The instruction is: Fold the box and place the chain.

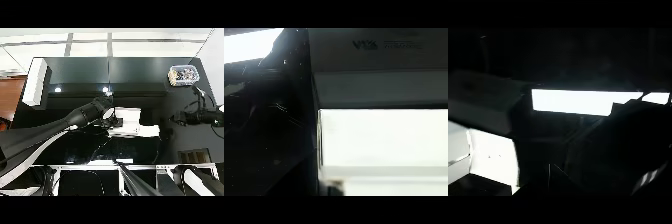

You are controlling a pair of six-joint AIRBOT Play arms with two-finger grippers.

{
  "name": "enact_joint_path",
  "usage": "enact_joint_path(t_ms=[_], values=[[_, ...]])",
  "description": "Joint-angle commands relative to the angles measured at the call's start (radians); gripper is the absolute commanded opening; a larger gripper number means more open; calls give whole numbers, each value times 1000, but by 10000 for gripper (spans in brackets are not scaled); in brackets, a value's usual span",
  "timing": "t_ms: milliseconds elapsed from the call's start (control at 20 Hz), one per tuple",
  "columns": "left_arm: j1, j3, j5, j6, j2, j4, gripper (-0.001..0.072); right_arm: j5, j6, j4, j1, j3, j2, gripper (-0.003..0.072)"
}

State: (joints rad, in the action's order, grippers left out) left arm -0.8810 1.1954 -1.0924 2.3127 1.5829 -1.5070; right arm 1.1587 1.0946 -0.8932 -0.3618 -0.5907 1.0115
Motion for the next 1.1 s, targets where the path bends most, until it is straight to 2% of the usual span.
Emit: enact_joint_path(t_ms=[0, 150, 350, 500, 650, 700, 750, 800, 1050], values=[[1, 1, -1, -1, 0, 1, 26, 21, 113, 54, -59, 103, 43, 19], [1, 1, -2, -1, 0, 1, 26, 42, 97, 65, 72, 117, 130, 19], [1, 1, -3, -1, 0, 10, 27, 84, -95, 273, 268, 117, 227, 20], [1, 1, -13, -1, 0, 8, 26, 44, -138, 287, 286, 101, 227, 20], [1, 1, -12, -1, 0, 8, 26, 89, -145, 284, 286, 51, 227, 24], [1, 1, -12, -1, 0, 8, 26, 100, -145, 283, 286, 31, 227, 154], [1, 1, -11, -1, 0, 9, 27, 112, -145, 283, 286, 13, 227, 402], [1, 1, -10, -1, 0, 9, 27, 128, -145, 284, 286, -2, 227, 575], [1, 1, -8, -1, 0, 8, 26, 183, -140, 365, 289, -23, 227, 569]])
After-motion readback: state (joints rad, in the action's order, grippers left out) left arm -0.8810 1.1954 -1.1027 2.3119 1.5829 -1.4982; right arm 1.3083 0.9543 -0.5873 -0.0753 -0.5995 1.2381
